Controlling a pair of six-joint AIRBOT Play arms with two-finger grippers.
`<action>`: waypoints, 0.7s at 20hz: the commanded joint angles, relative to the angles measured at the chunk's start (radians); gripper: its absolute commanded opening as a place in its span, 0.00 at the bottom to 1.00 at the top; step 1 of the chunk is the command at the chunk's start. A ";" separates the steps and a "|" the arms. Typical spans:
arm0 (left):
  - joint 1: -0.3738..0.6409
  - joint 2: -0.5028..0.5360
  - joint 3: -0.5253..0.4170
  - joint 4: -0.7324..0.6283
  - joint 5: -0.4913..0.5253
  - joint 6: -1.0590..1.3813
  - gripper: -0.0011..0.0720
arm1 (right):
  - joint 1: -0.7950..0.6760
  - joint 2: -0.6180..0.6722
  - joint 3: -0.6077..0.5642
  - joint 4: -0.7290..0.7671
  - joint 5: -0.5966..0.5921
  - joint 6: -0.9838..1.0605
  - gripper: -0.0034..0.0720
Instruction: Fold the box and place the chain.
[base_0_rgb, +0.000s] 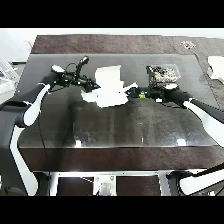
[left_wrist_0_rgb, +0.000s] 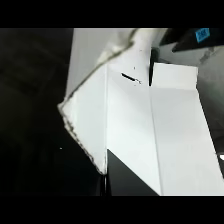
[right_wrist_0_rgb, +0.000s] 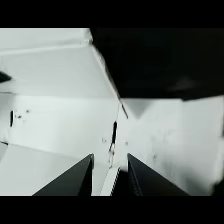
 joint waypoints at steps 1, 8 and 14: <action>0.000 0.000 -0.062 -0.041 -0.074 0.237 0.04 | -0.046 0.037 0.001 0.081 0.014 -0.048 0.41; 0.000 0.003 -0.117 -0.111 -0.089 0.473 0.04 | -0.097 0.133 -0.002 0.121 0.025 -0.087 0.41; 0.000 0.011 -0.117 -0.132 -0.054 0.523 0.04 | -0.097 0.133 -0.055 0.106 0.025 -0.108 0.41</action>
